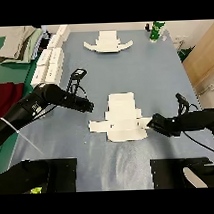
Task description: Fold the box.
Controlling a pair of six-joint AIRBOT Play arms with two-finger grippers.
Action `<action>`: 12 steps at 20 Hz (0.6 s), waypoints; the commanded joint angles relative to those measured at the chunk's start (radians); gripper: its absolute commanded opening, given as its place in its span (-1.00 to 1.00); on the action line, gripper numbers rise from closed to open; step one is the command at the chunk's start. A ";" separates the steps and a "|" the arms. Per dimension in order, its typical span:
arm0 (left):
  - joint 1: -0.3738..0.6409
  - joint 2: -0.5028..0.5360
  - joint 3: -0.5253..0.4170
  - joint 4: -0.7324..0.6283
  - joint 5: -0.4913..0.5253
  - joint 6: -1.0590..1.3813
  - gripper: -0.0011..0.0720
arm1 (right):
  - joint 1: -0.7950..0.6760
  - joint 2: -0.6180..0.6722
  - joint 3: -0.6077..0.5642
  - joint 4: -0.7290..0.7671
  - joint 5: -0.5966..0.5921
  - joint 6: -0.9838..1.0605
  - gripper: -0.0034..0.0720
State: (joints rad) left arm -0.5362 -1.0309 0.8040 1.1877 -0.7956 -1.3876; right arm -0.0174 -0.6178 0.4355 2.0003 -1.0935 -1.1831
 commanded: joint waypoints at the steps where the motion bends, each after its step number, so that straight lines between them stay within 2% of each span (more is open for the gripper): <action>1: 0.000 0.000 0.000 0.001 0.000 0.000 -0.92 | -0.033 -0.011 0.119 -0.251 -0.117 0.026 0.28; 3: 0.000 0.000 0.000 0.001 0.000 0.000 -0.92 | -0.115 -0.086 0.232 -0.388 -0.188 0.017 0.26; 4: 0.000 0.000 0.000 0.001 0.000 0.000 -0.92 | -0.168 -0.141 0.277 -0.398 -0.213 -0.037 0.26; 6: 0.000 0.000 0.000 0.001 0.000 0.000 -0.92 | -0.275 -0.277 0.344 -0.309 -0.225 -0.192 0.11; 9: 0.000 0.000 0.000 0.001 0.001 0.000 -0.92 | -0.362 -0.459 0.385 -0.100 -0.224 -0.443 0.11; 12: 0.000 0.000 0.000 0.001 0.002 0.000 -0.92 | -0.373 -0.601 0.390 0.002 -0.225 -0.628 0.11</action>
State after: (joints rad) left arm -0.5362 -1.0309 0.8040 1.1881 -0.7956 -1.3876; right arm -0.3527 -1.0843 0.7994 1.8797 -1.3014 -1.5921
